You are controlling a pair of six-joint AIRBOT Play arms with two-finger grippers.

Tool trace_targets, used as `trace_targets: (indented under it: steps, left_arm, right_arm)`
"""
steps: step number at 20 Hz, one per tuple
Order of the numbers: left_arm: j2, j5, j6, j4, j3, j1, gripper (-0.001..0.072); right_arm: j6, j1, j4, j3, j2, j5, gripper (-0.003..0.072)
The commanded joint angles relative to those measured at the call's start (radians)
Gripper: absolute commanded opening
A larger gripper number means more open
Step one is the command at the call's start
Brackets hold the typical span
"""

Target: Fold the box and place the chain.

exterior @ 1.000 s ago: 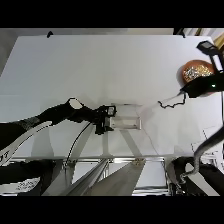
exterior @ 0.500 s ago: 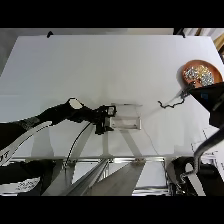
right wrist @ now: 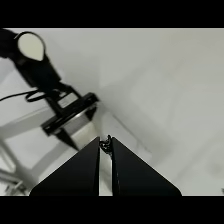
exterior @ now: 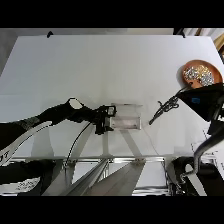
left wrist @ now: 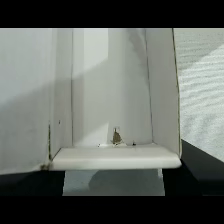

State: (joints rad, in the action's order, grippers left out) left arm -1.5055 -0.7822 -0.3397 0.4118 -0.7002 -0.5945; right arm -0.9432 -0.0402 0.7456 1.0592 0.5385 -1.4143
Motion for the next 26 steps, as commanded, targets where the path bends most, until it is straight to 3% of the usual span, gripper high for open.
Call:
trace_targets:
  steps: [1, 6, 12, 17, 21, 26]
  left_arm:
    - [0.000, 0.000, 0.000, 0.000, 0.000, 0.000, 0.0253]
    - [0.000, 0.000, 0.000, 0.000, 0.000, 0.000, 0.0253]
    - [0.000, 0.000, 0.000, 0.000, 0.000, 0.000, 0.0253]
    - [0.000, 0.000, 0.000, 0.000, 0.000, 0.000, 0.0254]
    - [0.000, 0.000, 0.000, 0.000, 0.000, 0.000, 0.0253]
    - [0.000, 0.000, 0.000, 0.000, 0.000, 0.000, 0.0253]
  right_arm:
    - [-0.004, 0.160, 0.069, 0.000, 0.108, 0.016, 0.0008]
    - [-0.033, 0.391, 0.192, 0.000, 0.276, 0.163, 0.0008]
    - [-0.101, 0.482, 0.302, -0.029, 0.413, 0.194, 0.0008]
    - [-0.100, 0.557, 0.264, -0.163, 0.514, 0.408, 0.0008]
    - [-0.100, 0.674, 0.283, -0.169, 0.652, 0.443, 0.0009]
    - [-0.108, 0.702, 0.301, -0.169, 0.766, 0.439, 0.0009]
